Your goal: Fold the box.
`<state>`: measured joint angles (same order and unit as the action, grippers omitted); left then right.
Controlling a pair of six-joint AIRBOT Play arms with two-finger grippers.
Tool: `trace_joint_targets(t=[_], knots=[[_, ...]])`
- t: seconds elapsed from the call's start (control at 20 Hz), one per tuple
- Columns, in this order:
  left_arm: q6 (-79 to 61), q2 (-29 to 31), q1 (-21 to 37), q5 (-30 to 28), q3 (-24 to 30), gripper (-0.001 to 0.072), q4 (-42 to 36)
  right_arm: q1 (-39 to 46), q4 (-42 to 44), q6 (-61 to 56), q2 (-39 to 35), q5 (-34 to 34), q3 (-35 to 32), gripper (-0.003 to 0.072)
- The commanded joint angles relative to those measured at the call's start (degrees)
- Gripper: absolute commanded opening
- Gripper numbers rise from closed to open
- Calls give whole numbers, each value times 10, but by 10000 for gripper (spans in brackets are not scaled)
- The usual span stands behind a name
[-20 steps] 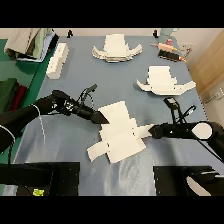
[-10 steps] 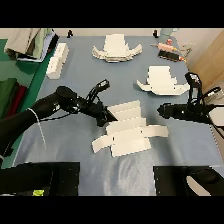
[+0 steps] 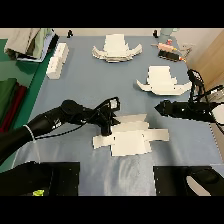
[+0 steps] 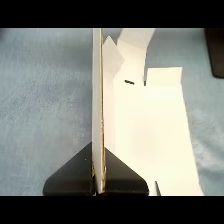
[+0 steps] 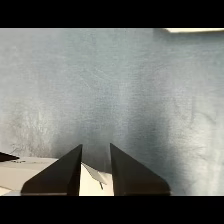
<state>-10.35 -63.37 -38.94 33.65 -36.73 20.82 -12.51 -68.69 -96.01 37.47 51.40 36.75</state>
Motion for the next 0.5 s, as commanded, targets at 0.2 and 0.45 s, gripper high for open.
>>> trace_joint_targets(t=[0.2,0.45], knots=[[-20,33,-30,-52,34,11,7,0,-1,0,0,-26,1,260],[-12,51,-77,-118,62,11,8,0,-1,0,0,-26,1,259]])
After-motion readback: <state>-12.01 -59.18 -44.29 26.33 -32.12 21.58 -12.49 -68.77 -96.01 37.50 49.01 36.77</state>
